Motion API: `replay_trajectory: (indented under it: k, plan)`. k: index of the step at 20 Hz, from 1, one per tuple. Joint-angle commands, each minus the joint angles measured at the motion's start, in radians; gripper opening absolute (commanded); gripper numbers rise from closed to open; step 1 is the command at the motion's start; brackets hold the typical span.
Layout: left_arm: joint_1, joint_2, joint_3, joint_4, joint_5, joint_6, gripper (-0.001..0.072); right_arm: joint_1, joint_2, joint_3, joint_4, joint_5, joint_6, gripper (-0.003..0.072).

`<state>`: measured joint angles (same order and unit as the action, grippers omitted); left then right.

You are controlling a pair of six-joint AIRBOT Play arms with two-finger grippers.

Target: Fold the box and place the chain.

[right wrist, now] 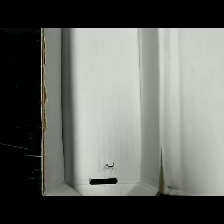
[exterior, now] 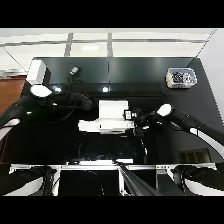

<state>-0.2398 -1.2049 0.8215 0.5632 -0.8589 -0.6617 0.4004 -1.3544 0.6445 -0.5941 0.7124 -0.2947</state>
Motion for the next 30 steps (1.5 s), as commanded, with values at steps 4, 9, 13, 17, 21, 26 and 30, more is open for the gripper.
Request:
replay_trajectory:
  k: [4,9,13,17,21,26,30]
  plan:
    - [0.05,0.164,-0.115,0.103,-0.187,0.397,0.0029,0.001,0.0,0.0,-0.001,0.001,0.0,0.0291]
    - [-0.007,0.106,-0.19,0.217,-0.023,0.494,0.0714,0.001,0.0,0.0,-0.001,0.001,0.0,0.0291]
    - [-0.066,0.029,-0.19,0.248,0.014,0.718,0.0709,0.001,0.0,0.0,-0.001,0.001,0.0,0.0291]
    - [-0.12,-0.01,-0.188,0.247,0.039,0.718,0.0693,0.001,0.0,0.0,-0.001,0.001,0.0,0.0291]
    - [-0.149,-0.016,-0.188,0.224,0.036,0.717,0.0473,0.001,0.0,0.0,-0.001,0.001,0.0,0.0291]
    - [-0.161,-0.016,-0.188,0.179,0.047,0.72,0.033,0.001,0.0,0.0,-0.001,0.001,0.0,0.0291]
    - [-0.161,-0.016,-0.188,0.148,0.047,0.72,0.0143,0.001,0.0,0.0,-0.001,0.001,0.0,0.0291]
